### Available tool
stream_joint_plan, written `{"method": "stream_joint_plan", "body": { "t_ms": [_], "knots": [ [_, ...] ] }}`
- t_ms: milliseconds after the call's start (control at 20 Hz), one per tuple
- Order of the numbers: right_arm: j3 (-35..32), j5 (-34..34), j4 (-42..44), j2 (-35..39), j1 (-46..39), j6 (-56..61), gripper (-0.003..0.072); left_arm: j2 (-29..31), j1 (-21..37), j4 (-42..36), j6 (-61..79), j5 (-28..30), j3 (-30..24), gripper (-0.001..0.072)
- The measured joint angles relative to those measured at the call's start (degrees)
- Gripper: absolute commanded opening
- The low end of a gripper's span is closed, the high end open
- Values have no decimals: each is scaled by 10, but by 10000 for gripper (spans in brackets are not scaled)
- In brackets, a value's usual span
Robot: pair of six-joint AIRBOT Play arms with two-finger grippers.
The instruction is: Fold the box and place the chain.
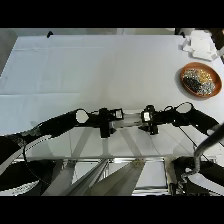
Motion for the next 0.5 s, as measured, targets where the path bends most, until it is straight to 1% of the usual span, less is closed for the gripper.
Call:
{"method": "stream_joint_plan", "body": {
  "t_ms": [150, 300, 500],
  "knots": [
    [0, 4, -5, 1, 0, 42, 701, 0, 0, 1, 0, 1, 0, 333],
    [0, 9, -30, 9, -1, 95, 700, 0, 0, 3, 2, -1, 0, 333],
    [0, 22, -104, 53, -1, 202, 692, 1, 1, 5, -4, -4, 0, 333]
  ]
}}
